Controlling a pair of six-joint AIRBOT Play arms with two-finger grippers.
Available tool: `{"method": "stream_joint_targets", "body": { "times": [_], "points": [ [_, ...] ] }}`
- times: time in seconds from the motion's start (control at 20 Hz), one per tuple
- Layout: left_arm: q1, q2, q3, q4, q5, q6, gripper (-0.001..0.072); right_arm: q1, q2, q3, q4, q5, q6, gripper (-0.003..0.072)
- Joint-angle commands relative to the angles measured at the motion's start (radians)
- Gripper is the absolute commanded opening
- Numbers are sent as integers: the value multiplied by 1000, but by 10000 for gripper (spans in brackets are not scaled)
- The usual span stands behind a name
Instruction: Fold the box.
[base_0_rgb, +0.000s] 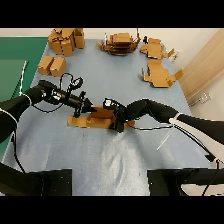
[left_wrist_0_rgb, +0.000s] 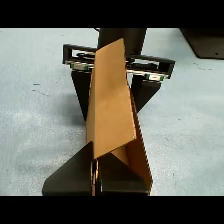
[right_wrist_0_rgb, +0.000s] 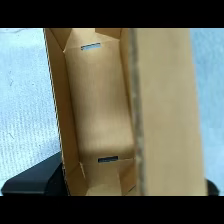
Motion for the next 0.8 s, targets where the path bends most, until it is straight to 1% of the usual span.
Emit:
{"method": "stream_joint_targets", "body": {
  "times": [0.0, 0.3, 0.45, 0.75],
  "points": [
    [1, 1, 0, 6, 6, 1, 20, -2, 6, 1, -18, 7, 14, 587],
    [1, 1, 0, 5, 6, 1, 20, 2, 3, 1, -17, 2, 4, 586],
    [1, 1, 0, 5, 6, 1, 20, 14, 3, 1, -14, 4, -55, 586],
    [1, 1, 0, 5, 5, 1, 20, 13, -6, 1, -29, 7, -54, 574]
  ]
}}
